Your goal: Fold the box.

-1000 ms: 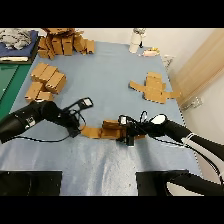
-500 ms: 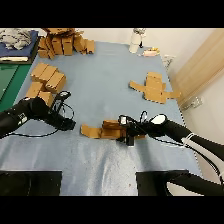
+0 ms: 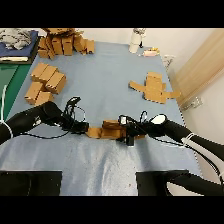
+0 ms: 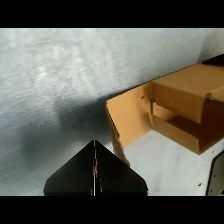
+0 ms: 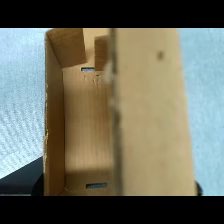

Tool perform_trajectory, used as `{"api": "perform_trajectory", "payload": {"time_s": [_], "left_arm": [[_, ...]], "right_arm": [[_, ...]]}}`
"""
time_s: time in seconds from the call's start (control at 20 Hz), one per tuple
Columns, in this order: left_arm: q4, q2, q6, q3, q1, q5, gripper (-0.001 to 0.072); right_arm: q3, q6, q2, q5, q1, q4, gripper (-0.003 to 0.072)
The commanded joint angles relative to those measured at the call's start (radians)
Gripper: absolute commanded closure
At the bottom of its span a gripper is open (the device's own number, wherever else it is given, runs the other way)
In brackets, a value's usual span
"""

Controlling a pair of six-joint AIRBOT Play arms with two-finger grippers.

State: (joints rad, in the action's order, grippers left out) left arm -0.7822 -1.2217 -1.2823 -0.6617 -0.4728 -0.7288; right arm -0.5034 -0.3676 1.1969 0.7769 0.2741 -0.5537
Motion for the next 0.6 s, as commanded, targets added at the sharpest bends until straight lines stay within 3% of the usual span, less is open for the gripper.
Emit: {"api": "perform_trajectory", "payload": {"time_s": [0.0,0.15,0.35,0.55], "left_arm": [[0.05,-0.008,0.01,0.0,-0.026,0.033,0.0695],[0.089,-0.007,0.017,0.0,-0.026,0.033,0.0695],[0.239,-0.006,0.114,0.0,-0.026,0.026,0.0695],[0.252,-0.006,0.114,0.0,-0.026,0.002,0.0695]], "right_arm": [[0.0,0.0,0.0,0.0,0.0,0.0,0.0091],[0.0,0.0,0.0,0.001,0.0,0.0,0.009],[0.0,0.0,0.0,0.001,0.0,0.0,0.0091],[0.0,0.0,0.0,0.001,0.0,0.0,0.009]]}}
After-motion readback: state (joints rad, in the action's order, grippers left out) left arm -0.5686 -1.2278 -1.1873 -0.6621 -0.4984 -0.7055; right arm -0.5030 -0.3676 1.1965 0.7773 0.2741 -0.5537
